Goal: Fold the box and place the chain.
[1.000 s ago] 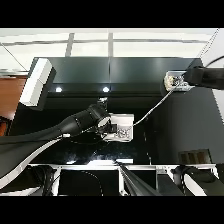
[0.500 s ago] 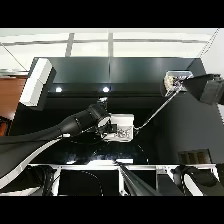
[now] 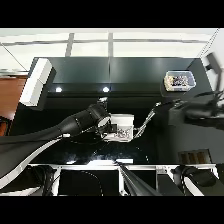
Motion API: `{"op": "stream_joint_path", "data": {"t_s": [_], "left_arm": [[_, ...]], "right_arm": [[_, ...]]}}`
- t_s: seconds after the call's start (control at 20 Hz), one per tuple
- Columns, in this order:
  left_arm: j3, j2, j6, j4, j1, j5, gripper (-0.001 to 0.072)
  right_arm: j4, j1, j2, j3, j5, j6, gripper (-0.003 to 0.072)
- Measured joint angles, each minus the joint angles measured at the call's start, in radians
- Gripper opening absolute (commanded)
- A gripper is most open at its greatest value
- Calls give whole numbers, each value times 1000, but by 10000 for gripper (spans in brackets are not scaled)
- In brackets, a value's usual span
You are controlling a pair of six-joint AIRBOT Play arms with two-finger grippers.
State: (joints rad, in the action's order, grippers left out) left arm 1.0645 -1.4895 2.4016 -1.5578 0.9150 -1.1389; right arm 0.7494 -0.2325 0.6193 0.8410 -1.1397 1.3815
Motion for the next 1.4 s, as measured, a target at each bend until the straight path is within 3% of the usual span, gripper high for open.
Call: {"op": "stream_joint_path", "data": {"t_s": [0.3,0.6,0.7,0.75,0.8,0.95,1.15,1.3,1.35,1.4], "left_arm": [[0,0,0,0,0,0,29],[0,0,0,0,0,0,29],[0,0,0,0,0,0,29],[0,0,0,0,0,0,29],[0,0,0,0,0,0,29],[0,0,0,0,0,0,29],[0,0,0,0,0,0,29],[0,0,0,0,0,0,29],[0,0,0,0,0,1,29],[0,0,0,0,0,1,29]], "right_arm": [[-38,-156,95,-89,160,6,15],[-63,-236,220,-102,222,6,24],[-65,-245,242,-103,228,10,193],[-66,-244,249,-103,229,10,371],[-66,-238,254,-104,225,13,497],[-51,-159,246,-101,166,6,500],[24,69,173,-110,53,-90,500],[93,213,101,-196,40,-206,511],[104,237,86,-244,58,-255,689],[115,248,77,-293,78,-306,720]]}}
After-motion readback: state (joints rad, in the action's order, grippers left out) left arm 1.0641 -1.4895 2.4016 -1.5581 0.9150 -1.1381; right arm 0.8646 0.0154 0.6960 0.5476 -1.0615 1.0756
